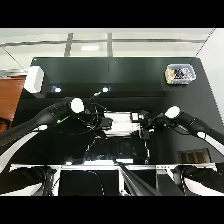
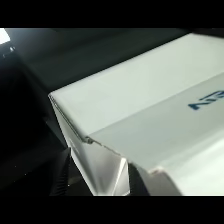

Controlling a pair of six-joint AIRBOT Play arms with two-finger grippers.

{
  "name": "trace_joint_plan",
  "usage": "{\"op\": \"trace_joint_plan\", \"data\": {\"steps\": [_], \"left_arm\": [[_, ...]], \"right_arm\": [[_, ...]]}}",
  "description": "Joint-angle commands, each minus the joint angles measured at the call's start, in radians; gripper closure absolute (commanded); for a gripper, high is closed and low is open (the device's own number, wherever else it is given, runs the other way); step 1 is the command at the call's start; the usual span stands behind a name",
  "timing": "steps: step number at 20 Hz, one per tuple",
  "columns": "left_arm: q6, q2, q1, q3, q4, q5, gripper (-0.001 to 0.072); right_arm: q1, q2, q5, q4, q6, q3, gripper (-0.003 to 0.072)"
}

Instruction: Fold the box and place the chain.

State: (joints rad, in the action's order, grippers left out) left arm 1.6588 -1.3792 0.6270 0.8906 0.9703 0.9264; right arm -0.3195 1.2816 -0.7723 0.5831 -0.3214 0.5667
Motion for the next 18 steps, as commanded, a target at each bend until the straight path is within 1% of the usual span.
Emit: {"op": "trace_joint_plan", "data": {"steps": [1, 5, 7, 9, 12, 15, 16, 17, 18], "left_arm": [[0.086, 0.0, 0.016, 0.007, 0.088, -0.011, 0.0305], [0.299, -0.005, 0.085, 0.059, 0.358, 0.01, 0.0306], [0.366, -0.035, 0.122, 0.1, 0.431, 0.072, 0.0306], [0.386, -0.077, 0.151, 0.142, 0.44, 0.132, 0.0306], [0.464, -0.126, 0.185, 0.197, 0.444, 0.171, 0.0306], [0.584, -0.139, 0.211, 0.235, 0.496, 0.196, 0.0307], [0.604, -0.139, 0.216, 0.241, 0.493, 0.196, 0.0322], [0.614, -0.139, 0.22, 0.247, 0.491, 0.194, 0.0368], [0.628, -0.139, 0.223, 0.249, 0.491, 0.193, 0.0375]], "right_arm": [[0.0, 0.0, -0.002, 0.0, -0.001, 0.0, 0.0482], [0.0, 0.0, -0.002, 0.0, -0.001, 0.0, 0.0482], [0.0, 0.0, -0.002, 0.0, -0.001, 0.0, 0.0482], [0.0, 0.0, -0.002, 0.0, -0.001, 0.0, 0.0482], [0.0, 0.0, -0.002, 0.0, -0.001, 0.0, 0.0482], [0.0, 0.0, -0.002, 0.0, -0.001, 0.0, 0.0482], [0.0, 0.0, -0.002, 0.0, -0.001, 0.0, 0.0482], [0.0, 0.0, -0.002, 0.0, -0.001, 0.0, 0.0482], [0.0, 0.0, -0.002, 0.0, -0.001, 0.0, 0.0482]]}}
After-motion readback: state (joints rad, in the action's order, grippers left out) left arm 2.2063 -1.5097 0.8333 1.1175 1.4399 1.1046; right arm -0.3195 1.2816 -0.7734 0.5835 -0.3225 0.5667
